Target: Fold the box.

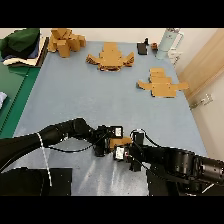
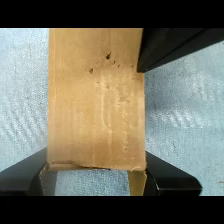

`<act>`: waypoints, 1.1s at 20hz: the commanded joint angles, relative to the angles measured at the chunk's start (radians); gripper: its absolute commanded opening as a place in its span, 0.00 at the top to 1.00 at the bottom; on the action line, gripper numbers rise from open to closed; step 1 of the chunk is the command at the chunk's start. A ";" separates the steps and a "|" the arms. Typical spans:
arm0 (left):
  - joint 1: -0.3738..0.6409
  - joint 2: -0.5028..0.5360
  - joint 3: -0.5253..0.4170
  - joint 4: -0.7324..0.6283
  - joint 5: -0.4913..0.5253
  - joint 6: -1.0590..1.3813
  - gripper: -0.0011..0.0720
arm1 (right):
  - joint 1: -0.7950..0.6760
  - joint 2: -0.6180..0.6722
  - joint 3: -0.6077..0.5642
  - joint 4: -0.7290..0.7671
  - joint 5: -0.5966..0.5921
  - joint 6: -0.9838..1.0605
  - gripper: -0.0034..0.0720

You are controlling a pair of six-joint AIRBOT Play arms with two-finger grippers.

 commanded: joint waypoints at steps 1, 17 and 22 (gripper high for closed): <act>0.001 0.001 0.000 0.000 0.000 0.000 0.26 | 0.000 0.001 0.000 -0.014 0.002 0.001 0.95; 0.001 0.001 0.000 0.000 0.001 0.000 0.26 | 0.000 -0.093 -0.011 0.017 0.030 0.002 0.95; 0.000 0.001 0.000 0.000 0.000 0.000 0.26 | 0.000 -0.093 -0.023 0.018 0.027 0.002 0.95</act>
